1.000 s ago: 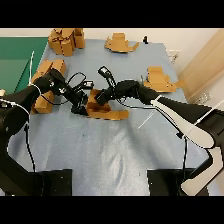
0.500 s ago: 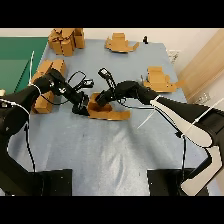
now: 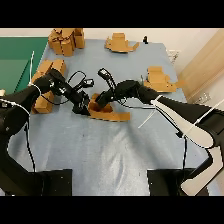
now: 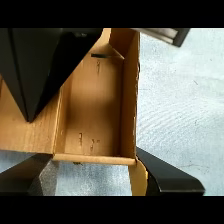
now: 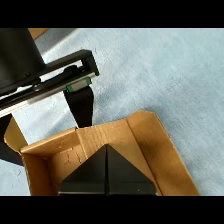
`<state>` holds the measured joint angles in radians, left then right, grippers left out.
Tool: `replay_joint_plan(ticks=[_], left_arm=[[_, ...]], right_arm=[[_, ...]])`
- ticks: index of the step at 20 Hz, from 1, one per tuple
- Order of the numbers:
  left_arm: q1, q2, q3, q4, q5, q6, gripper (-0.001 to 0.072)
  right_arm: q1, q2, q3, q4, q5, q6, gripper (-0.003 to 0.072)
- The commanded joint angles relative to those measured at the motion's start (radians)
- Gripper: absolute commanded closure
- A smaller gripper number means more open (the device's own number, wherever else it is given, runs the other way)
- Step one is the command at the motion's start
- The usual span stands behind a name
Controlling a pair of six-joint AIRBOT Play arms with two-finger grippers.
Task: Fold the box.
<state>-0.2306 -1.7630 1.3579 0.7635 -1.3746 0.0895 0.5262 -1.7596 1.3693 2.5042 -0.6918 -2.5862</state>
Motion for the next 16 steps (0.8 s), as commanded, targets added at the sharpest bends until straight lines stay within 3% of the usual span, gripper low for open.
replay_joint_plan(ticks=[1,11,16], left_arm=[[0.0,0.0,0.001,0.0,0.024,0.0,0.0652],[0.0,0.0,0.0,0.001,0.04,0.0,0.0651],[0.0,-0.001,0.0,0.002,0.057,0.0,0.0651]], right_arm=[[-0.002,0.002,0.001,-0.04,-0.021,0.013,0.0679],[-0.003,0.018,0.003,-0.045,-0.023,0.013,0.0679],[-0.01,0.118,0.008,-0.129,-0.023,0.021,0.0679]])
